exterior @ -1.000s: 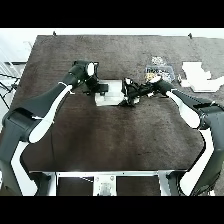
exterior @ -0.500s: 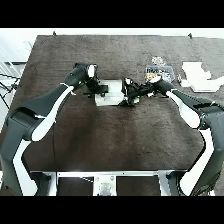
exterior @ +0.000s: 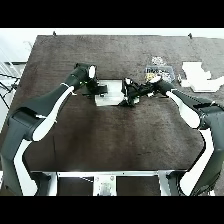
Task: Fold the box and place the chain.
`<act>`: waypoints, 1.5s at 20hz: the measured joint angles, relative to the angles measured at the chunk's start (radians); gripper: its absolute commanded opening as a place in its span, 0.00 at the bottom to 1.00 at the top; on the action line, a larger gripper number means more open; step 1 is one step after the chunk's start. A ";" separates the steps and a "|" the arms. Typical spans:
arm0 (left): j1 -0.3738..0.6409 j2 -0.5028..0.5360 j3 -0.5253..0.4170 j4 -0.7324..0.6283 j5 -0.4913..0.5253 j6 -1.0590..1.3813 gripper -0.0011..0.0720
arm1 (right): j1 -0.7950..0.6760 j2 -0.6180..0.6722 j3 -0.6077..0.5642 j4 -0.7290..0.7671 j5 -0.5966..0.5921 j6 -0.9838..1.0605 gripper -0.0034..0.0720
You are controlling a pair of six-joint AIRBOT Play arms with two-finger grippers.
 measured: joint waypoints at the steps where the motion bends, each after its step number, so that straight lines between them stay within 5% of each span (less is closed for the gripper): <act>1: 0.000 0.000 0.000 0.002 -0.005 -0.006 0.59 | 0.000 0.000 0.000 0.000 0.000 0.000 0.82; 23: 0.000 -0.039 0.063 -0.009 -0.093 -0.024 0.49 | 0.000 0.000 0.000 0.000 0.000 0.000 0.82; 24: 0.000 -0.043 0.069 -0.009 -0.103 -0.016 0.36 | 0.000 0.000 0.000 0.000 0.000 0.000 0.82; 29: 0.000 -0.082 0.128 0.010 -0.180 0.007 0.25 | 0.000 0.000 0.000 0.000 0.000 0.000 0.82; 30: 0.000 -0.087 0.136 0.012 -0.194 0.008 0.08 | 0.000 0.000 0.000 0.000 0.001 0.000 0.82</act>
